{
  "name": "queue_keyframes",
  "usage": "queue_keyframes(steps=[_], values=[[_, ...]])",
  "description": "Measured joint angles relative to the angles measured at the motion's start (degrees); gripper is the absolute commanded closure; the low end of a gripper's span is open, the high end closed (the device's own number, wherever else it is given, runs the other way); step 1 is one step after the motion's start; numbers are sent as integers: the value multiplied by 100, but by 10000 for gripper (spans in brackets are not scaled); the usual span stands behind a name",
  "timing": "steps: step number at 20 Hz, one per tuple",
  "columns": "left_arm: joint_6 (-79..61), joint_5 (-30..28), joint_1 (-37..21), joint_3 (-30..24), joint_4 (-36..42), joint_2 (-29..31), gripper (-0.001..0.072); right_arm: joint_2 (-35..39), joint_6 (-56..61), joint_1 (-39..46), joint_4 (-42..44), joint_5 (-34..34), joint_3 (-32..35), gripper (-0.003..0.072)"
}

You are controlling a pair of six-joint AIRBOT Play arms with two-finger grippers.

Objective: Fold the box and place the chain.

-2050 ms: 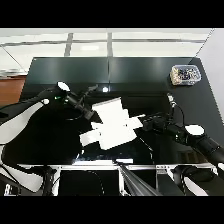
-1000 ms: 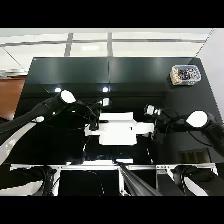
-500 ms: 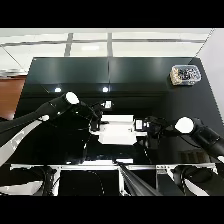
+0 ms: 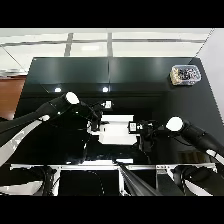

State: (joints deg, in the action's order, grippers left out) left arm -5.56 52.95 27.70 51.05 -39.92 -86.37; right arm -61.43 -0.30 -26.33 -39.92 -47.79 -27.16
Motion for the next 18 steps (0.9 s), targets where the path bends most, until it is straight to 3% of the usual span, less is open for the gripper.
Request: queue_keyframes(steps=[4, 18], values=[[4, -9, 4, 0, -9, 0, 679, 57, -44, -35, 151, 439, -146, -21], [-4, 168, 9, 101, -59, 0, 679, 214, -361, 354, -247, 761, -490, -21]])
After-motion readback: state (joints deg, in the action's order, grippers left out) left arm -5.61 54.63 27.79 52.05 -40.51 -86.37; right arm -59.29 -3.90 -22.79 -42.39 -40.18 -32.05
